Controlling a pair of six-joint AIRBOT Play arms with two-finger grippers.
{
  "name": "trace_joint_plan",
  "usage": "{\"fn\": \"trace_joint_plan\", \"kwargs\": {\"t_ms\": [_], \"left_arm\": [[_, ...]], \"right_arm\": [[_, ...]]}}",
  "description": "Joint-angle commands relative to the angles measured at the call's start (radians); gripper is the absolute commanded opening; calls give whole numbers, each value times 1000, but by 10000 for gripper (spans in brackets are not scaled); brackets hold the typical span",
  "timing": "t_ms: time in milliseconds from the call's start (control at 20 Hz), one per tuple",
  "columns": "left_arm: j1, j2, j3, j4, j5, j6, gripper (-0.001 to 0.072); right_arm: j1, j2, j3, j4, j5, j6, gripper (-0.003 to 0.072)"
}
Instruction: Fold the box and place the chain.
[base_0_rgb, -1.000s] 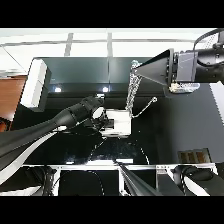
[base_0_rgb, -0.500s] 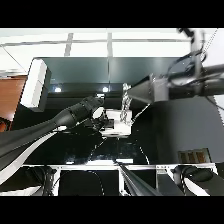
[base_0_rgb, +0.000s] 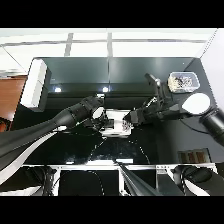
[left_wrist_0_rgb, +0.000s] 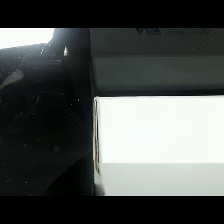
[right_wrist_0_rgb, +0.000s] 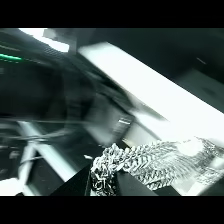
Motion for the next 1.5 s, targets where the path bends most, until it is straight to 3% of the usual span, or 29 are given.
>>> {"fn": "trace_joint_plan", "kwargs": {"t_ms": [0, 50, 300, 450, 500, 550, 700, 900, 1100, 1450], "left_arm": [[0, 0, 0, 0, 1, 0, 27], [0, 0, 0, 0, 1, 0, 27], [0, 0, 0, 0, 1, 0, 28], [0, 0, 0, 0, 1, 0, 27], [0, 0, 0, 0, 1, 0, 27], [0, 0, 0, 0, 1, 0, 27], [0, 0, 0, 0, 1, 0, 27], [0, 0, 0, 0, 2, 0, 28], [0, 0, 0, 0, 2, 0, 27], [0, 0, 0, -2, 2, 0, 27]], "right_arm": [[26, -20, -73, -25, -104, 15, 191], [19, -19, -72, -26, -93, 10, 337], [-194, -3, -13, -245, 114, -95, 337], [-243, -3, -59, -345, 93, -306, 338], [-238, -5, -97, -353, 44, -395, 449], [-225, -8, -137, -353, -17, -497, 714], [-153, -24, -217, -335, -157, -892, 707], [-148, -166, -217, 19, -131, -1520, 707], [-146, -252, -217, 50, -143, -1569, 706], [-96, -272, -217, 73, -262, -1622, 706]]}}
